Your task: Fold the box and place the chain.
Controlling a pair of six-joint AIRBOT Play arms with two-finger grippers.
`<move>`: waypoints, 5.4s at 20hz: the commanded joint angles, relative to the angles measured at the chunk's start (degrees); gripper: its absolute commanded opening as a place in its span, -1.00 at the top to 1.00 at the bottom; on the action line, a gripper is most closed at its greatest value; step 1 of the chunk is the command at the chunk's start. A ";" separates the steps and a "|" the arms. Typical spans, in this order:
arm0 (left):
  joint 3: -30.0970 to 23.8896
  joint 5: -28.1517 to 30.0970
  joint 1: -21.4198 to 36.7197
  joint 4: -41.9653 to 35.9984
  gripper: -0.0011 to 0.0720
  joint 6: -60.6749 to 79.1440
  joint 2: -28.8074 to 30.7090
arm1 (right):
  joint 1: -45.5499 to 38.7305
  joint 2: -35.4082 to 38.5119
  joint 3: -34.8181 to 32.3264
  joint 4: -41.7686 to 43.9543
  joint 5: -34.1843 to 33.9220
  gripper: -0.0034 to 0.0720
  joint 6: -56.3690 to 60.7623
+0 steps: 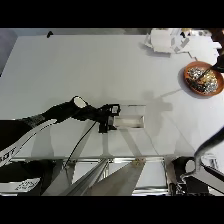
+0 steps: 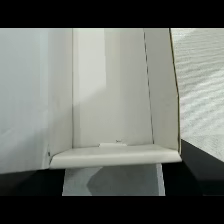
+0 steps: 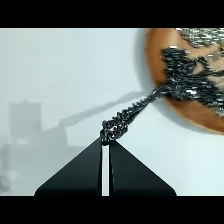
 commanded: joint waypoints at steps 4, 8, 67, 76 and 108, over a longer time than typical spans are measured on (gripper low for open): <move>-0.02 0.02 0.04 0.02 0.58 0.00 0.02 | 1.38 13.27 -0.02 8.33 8.07 0.87 -1.88; -0.02 0.00 0.04 0.00 0.58 0.00 0.02 | 11.06 20.09 -0.02 8.96 12.31 0.87 -1.20; -0.02 0.00 0.04 0.00 0.58 0.00 0.02 | 54.80 20.70 -23.85 9.09 -12.17 0.87 -2.73; -0.02 0.00 0.04 0.00 0.58 0.00 0.02 | 54.80 16.85 -31.71 6.86 -13.00 0.87 -0.85; -0.02 -0.11 0.04 0.00 0.58 -0.02 0.02 | 27.19 13.73 -28.22 -16.20 -5.79 0.33 13.86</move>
